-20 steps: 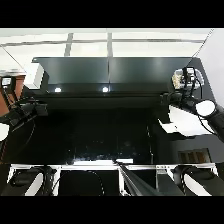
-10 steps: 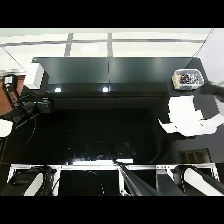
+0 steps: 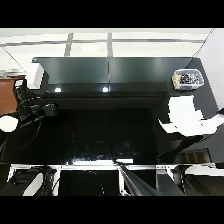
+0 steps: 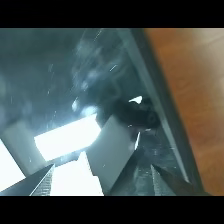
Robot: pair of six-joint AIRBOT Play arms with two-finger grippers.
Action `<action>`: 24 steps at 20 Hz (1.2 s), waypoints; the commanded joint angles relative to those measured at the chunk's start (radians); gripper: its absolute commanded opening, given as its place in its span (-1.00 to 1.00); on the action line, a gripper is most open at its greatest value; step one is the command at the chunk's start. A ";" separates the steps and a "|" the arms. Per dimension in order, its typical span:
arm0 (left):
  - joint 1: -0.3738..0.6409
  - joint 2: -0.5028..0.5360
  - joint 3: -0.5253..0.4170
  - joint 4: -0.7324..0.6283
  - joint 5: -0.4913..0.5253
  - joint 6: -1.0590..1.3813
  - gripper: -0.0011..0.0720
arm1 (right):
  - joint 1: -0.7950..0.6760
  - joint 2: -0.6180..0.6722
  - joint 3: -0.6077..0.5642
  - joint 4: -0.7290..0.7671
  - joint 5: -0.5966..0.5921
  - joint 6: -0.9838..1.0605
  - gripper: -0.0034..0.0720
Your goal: Fold the box and place the chain.
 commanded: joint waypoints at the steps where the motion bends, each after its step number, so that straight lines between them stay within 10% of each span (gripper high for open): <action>1: -0.001 -0.034 0.000 -0.003 -0.006 0.000 0.96 | 0.038 -0.061 0.025 -0.041 0.100 -0.100 1.00; 2: -0.001 -0.039 0.000 -0.003 -0.006 0.000 0.96 | 0.048 -0.060 0.030 -0.047 0.117 -0.100 0.78; 5: -0.001 -0.042 0.000 -0.004 -0.006 0.000 0.96 | 0.079 -0.058 0.055 -0.051 0.154 -0.100 -0.88; 10: -0.001 -0.042 0.000 -0.004 -0.007 0.000 0.96 | 0.094 0.033 0.048 0.058 0.220 -0.100 -0.88; 16: -0.009 -0.056 0.000 -0.066 -0.032 -0.004 0.96 | 0.144 0.346 -0.239 0.471 0.014 -0.134 -0.87; 24: -0.225 -0.190 0.035 -0.187 -0.025 0.004 0.96 | 0.738 0.674 -0.783 0.792 -0.430 -0.137 -0.87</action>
